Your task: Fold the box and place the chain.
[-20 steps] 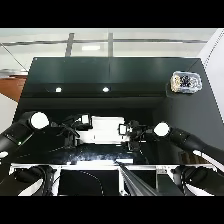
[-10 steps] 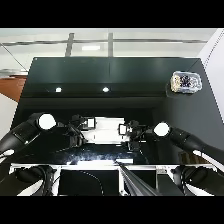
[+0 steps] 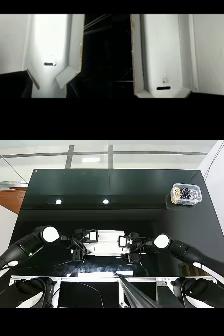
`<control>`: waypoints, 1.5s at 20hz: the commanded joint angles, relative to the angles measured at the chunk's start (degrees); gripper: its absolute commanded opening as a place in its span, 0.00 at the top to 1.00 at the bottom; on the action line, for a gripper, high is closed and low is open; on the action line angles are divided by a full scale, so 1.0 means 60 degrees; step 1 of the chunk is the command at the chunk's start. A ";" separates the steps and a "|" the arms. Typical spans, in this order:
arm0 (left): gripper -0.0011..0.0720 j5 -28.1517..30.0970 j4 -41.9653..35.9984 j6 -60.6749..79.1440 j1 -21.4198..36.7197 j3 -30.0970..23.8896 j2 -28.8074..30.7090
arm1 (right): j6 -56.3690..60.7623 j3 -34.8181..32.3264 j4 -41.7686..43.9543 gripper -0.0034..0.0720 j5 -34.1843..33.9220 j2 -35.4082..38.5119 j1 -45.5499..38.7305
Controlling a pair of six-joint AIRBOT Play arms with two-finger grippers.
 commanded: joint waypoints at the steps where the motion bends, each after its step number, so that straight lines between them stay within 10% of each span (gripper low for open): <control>1: 0.41 0.0357 0.0182 -0.0004 -0.0277 -0.0015 -0.0011 | 0.0004 0.0000 0.0004 0.33 0.0000 -0.0004 0.0011; 17: 0.84 -0.0087 -0.0222 -0.0106 -0.0364 -0.0015 0.0007 | 0.0004 0.0000 0.0004 0.33 0.0000 -0.0004 0.0011; 30: 0.84 0.0058 -0.0259 -0.0106 -0.0364 -0.0015 0.0004 | 0.0004 0.0000 0.0004 0.33 0.0000 -0.0004 0.0011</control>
